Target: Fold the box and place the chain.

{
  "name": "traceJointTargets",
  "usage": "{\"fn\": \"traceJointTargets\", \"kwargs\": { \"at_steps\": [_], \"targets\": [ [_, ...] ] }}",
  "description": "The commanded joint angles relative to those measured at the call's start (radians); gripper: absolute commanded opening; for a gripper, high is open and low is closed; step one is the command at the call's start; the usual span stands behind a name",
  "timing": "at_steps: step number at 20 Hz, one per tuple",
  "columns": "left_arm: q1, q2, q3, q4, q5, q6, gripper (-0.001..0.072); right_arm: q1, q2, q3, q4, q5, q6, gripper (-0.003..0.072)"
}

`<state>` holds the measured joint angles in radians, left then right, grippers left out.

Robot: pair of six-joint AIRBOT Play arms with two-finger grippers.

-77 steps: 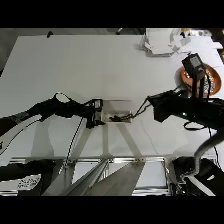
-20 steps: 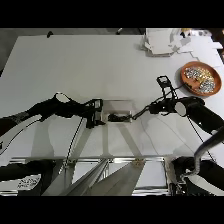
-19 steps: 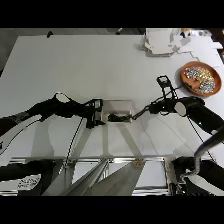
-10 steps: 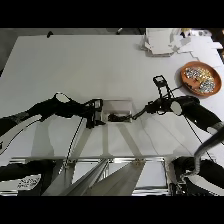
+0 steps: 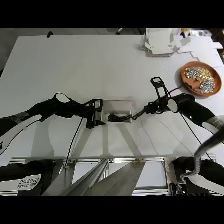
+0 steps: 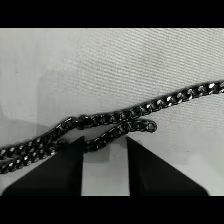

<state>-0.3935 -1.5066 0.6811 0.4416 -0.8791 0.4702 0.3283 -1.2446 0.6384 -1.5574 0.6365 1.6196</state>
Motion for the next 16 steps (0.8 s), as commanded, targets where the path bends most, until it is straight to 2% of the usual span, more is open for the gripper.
{"fn": "traceJointTargets", "kwargs": {
  "at_steps": [1, 2, 3, 7, 12, 14, 16],
  "targets": [
    [-0.001, 0.001, 0.0, 0.0, 0.0, 0.0, 0.0204, 0.001, -0.024, 0.001, 0.006, 0.024, 0.003, 0.0158],
    [-0.001, 0.001, 0.0, 0.0, 0.0, 0.0, 0.0204, 0.001, -0.025, 0.001, 0.006, 0.024, 0.002, 0.0133],
    [-0.001, 0.001, 0.0, 0.0, 0.0, 0.0, 0.0204, 0.001, -0.023, 0.001, 0.006, 0.026, -0.011, 0.0028],
    [-0.001, 0.001, 0.0, 0.0, 0.0, 0.0, 0.0204, 0.02, 0.071, 0.036, -0.042, 0.118, -0.109, 0.0022],
    [-0.001, 0.001, 0.0, 0.0, 0.0, 0.0, 0.0204, 0.098, 0.358, 0.089, -0.031, 0.202, -0.11, 0.0022],
    [-0.001, 0.001, 0.0, 0.0, 0.0, 0.0, 0.0204, 0.148, 0.449, 0.11, 0.019, 0.229, -0.112, 0.0021],
    [-0.001, 0.001, 0.0, 0.0, 0.0, 0.0, 0.0204, 0.2, 0.501, 0.137, 0.134, 0.222, -0.153, 0.002]
  ]
}}
